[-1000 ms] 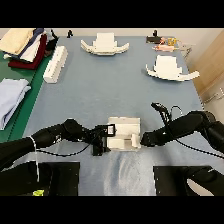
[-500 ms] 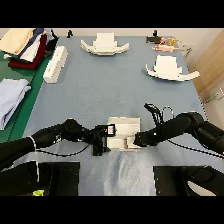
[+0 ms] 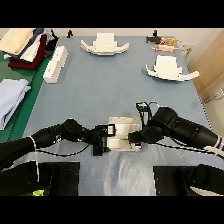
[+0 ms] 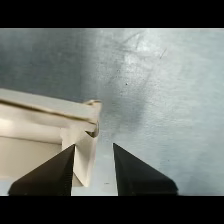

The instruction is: Fold the box.

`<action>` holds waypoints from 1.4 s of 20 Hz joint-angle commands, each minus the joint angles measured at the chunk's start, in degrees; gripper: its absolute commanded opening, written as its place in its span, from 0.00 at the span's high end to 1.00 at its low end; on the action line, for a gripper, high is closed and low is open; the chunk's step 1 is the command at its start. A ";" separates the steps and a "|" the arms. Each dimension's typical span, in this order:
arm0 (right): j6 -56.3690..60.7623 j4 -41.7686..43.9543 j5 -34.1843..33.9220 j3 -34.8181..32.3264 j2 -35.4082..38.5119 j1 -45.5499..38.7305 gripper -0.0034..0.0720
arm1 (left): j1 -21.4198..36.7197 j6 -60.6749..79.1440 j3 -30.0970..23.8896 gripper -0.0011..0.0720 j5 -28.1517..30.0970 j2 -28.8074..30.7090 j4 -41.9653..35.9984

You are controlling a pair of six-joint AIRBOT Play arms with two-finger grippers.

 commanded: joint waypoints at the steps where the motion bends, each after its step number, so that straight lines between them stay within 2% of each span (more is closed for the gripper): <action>1: 10.71 -4.79 -2.93 3.28 -4.61 4.83 0.48 | 0.02 0.02 0.07 0.28 0.02 -0.02 0.04; 6: 12.79 -0.76 -0.57 3.67 -7.61 5.31 0.48 | 0.02 0.04 0.07 0.28 0.02 -0.02 0.04; 16: 18.80 -3.13 0.00 3.76 -11.15 5.35 0.48 | 0.02 0.02 0.07 0.28 0.02 -0.02 0.04; 17: 18.80 -3.32 0.00 3.74 -11.28 5.35 0.51 | 0.02 0.02 0.07 0.28 0.02 -0.02 0.04; 18: 18.78 -3.52 -0.02 3.74 -11.37 5.35 0.67 | 0.02 0.02 0.07 0.28 0.02 -0.02 0.04; 21: 18.69 -4.00 -0.02 3.74 -11.39 5.35 0.95 | 0.02 0.04 0.07 0.28 0.02 -0.02 0.04; 26: 17.40 -3.98 0.02 3.76 -11.37 5.35 0.95 | 0.02 0.02 0.07 0.28 0.02 -0.02 0.04; 27: 17.03 -3.96 -0.02 3.76 -11.37 5.35 0.92 | 0.02 0.04 0.07 0.28 0.02 -0.02 0.04; 28: 16.74 -3.89 -0.07 3.76 -11.37 5.35 0.70 | 0.02 0.02 0.07 0.28 0.02 -0.02 0.04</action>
